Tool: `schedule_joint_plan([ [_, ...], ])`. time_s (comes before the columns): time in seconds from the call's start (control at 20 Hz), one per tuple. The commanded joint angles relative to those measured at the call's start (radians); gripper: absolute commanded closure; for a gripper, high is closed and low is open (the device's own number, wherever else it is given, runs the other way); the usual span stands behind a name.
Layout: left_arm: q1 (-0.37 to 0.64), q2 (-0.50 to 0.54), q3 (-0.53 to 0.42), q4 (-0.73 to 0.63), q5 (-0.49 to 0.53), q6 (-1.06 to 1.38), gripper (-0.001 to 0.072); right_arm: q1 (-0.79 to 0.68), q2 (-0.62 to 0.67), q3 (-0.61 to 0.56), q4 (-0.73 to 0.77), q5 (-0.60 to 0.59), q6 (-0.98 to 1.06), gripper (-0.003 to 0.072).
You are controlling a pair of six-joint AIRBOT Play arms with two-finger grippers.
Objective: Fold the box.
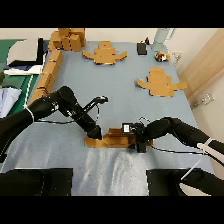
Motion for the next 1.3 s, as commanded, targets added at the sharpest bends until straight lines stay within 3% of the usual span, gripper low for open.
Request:
schedule_joint_plan([
  [0.0,0.0,0.0,0.001,0.0,-0.035,-0.079,0.044,0.006,-0.001,0.0,-0.014,0.009,-0.005,0.0289],
  [0.05,0.0,0.0,0.0,-0.005,-0.064,-0.108,0.069,0.006,-0.001,0.0,-0.014,0.009,-0.005,0.0289],
  [0.15,-0.015,0.0,-0.025,-0.08,-0.119,-0.142,0.0695,0.006,-0.001,0.0,-0.014,0.009,-0.005,0.0288],
  [0.25,-0.051,0.0,-0.084,-0.241,-0.095,-0.156,0.0695,0.006,-0.001,0.0,-0.014,0.009,-0.005,0.0289],
  [0.45,-0.128,0.0,-0.179,-0.557,0.22,-0.138,0.0695,0.006,-0.001,0.0,-0.014,0.009,-0.005,0.0289],
  [0.6,-0.137,0.0,-0.182,-0.67,0.419,-0.068,0.0695,0.006,-0.001,0.0,-0.014,0.008,-0.005,0.0289],
  [0.75,-0.137,0.0,-0.182,-0.665,0.595,-0.068,0.0695,0.006,-0.001,0.0,-0.014,0.008,-0.005,0.0289],
  [0.9,-0.137,0.0,-0.182,-0.649,0.691,-0.067,0.0696,0.006,-0.001,0.0,-0.014,0.007,-0.005,0.0289],
  [1.15,-0.137,0.0,-0.182,-0.467,0.71,-0.201,0.0695,0.006,-0.001,0.0,-0.014,0.007,-0.005,0.0289],
  [1.25,-0.137,0.0,-0.182,-0.454,0.71,-0.214,0.0696,0.006,-0.001,0.0,-0.014,0.008,-0.005,0.0288],
])
